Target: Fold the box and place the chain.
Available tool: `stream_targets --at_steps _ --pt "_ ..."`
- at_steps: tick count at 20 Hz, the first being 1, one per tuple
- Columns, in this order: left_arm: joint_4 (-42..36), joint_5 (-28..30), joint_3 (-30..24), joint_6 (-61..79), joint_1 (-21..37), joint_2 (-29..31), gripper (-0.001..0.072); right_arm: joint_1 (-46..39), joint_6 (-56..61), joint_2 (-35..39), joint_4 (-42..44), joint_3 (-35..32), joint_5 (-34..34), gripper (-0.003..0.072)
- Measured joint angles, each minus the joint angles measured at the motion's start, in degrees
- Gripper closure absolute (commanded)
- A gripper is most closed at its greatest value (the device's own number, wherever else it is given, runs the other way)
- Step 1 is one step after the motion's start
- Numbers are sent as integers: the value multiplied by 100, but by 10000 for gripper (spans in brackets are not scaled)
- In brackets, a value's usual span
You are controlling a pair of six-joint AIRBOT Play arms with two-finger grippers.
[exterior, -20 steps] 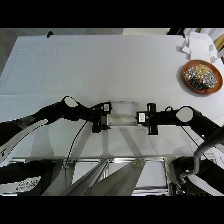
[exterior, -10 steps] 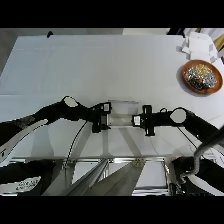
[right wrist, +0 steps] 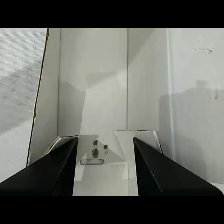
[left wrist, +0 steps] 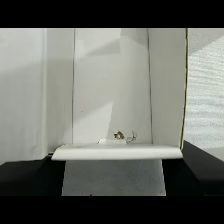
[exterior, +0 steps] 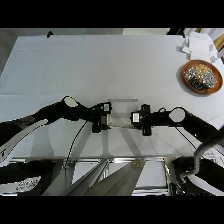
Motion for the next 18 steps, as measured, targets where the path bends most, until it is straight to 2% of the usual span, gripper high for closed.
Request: stream_targets --at_steps 3,5,6,7,10,12,16,18 --pt "0 0 0 0 0 0 566 0 -2 -31 7 0 -20 272" --pt "0 0 0 0 0 0 566 0 -2 -35 9 2 -28 331" --pt "0 0 0 0 0 0 566 0 0 -31 4 0 -31 476" --pt "0 0 0 0 2 0 566 0 31 0 -33 -2 -42 660" --pt "-2 0 0 -9 2 0 566 -59 505 267 -129 -2 90 670" --pt "-4 0 0 -11 0 0 566 -157 1231 586 -269 -2 262 670" --pt "-2 0 0 0 0 0 566 -520 4083 1508 -634 4 866 670" --pt "-2 0 0 0 0 0 566 -826 5678 1937 -1143 4 1193 670"
